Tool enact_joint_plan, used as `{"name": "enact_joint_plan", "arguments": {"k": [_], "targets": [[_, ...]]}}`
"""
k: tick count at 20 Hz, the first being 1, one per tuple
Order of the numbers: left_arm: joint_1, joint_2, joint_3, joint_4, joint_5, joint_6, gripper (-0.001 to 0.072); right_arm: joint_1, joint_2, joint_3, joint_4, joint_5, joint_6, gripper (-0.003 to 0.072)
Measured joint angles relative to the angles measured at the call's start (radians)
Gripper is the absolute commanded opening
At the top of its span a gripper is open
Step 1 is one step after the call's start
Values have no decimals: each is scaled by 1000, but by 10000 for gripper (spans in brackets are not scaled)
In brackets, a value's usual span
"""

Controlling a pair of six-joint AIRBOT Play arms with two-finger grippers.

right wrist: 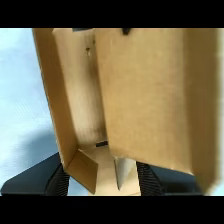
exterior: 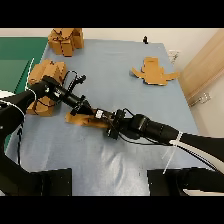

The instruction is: Fold the box.

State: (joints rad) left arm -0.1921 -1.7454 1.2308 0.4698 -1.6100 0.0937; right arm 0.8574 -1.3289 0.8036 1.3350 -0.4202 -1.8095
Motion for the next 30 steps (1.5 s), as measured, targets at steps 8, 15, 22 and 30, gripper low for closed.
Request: {"name": "enact_joint_plan", "arguments": {"k": [8, 15, 22, 30], "targets": [[0, 0, 0, -53, 40, -5, 16, -117, -12, 25, 453, -87, -411, 572], [0, 0, 0, -63, 76, -8, 16, -143, -73, 101, 602, -175, -589, 572], [-1, 0, 0, -70, 121, -8, 16, -178, -98, 121, 640, -256, -645, 572], [-2, 1, 0, -47, 133, -6, 17, -185, -121, 124, 647, -267, -660, 520]]}}
